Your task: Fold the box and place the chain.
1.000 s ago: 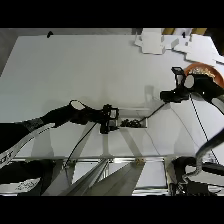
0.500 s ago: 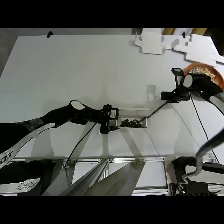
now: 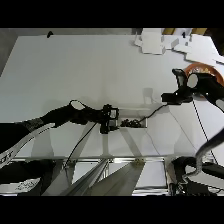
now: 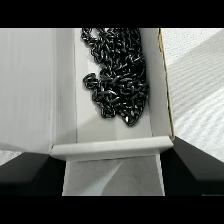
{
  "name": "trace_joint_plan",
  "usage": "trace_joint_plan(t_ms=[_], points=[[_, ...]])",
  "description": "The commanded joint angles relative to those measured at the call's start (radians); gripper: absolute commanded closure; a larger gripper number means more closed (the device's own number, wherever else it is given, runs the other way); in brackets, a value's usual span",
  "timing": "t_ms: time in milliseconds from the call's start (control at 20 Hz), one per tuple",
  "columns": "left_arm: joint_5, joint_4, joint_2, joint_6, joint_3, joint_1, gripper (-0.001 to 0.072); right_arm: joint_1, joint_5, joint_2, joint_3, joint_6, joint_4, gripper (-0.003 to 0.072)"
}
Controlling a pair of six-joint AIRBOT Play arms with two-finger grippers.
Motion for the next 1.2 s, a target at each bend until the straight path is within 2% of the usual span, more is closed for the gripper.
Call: trace_joint_plan(t_ms=[0,250,600,950,1150], points=[[0.0,0.0,0.0,0.0,0.0,0.0,0.0438,0.0,0.045,0.071,0.001,-0.018,0.0,0.0675],[0.0,0.0,0.0,0.0,0.0,0.0,0.0438,0.041,0.135,0.188,0.001,-0.067,0.065,0.0675],[0.0,0.0,0.0,0.0,0.0,0.0,0.0438,0.333,0.253,0.446,0.001,0.012,0.079,0.0675],[0.0,0.0,0.0,0.0,0.0,0.0,0.0438,0.579,0.248,0.605,0.001,0.161,0.103,0.0675],[0.0,0.0,0.0,0.0,0.0,0.0,0.0438,0.711,0.12,0.611,0.001,0.226,0.103,0.0675]])
